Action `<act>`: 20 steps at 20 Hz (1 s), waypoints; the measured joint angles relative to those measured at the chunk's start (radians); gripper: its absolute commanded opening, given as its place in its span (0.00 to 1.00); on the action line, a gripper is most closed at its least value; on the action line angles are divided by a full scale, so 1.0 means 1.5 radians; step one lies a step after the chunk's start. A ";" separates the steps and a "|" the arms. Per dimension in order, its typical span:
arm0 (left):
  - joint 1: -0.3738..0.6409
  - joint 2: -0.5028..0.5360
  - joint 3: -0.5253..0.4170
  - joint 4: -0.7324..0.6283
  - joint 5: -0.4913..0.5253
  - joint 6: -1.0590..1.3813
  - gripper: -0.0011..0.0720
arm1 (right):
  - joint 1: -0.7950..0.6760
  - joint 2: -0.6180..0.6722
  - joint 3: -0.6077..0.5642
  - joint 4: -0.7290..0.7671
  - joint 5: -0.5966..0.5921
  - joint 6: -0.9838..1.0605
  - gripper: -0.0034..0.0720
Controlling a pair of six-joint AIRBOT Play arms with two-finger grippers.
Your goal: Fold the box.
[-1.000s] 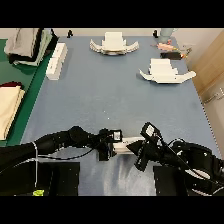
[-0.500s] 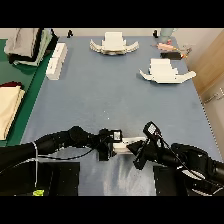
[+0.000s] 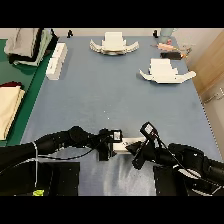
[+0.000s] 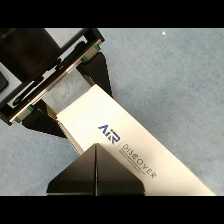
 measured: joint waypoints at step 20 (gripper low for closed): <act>0.000 0.000 0.000 0.000 0.000 0.000 0.45 | 0.000 0.033 -0.019 0.025 0.027 0.000 0.05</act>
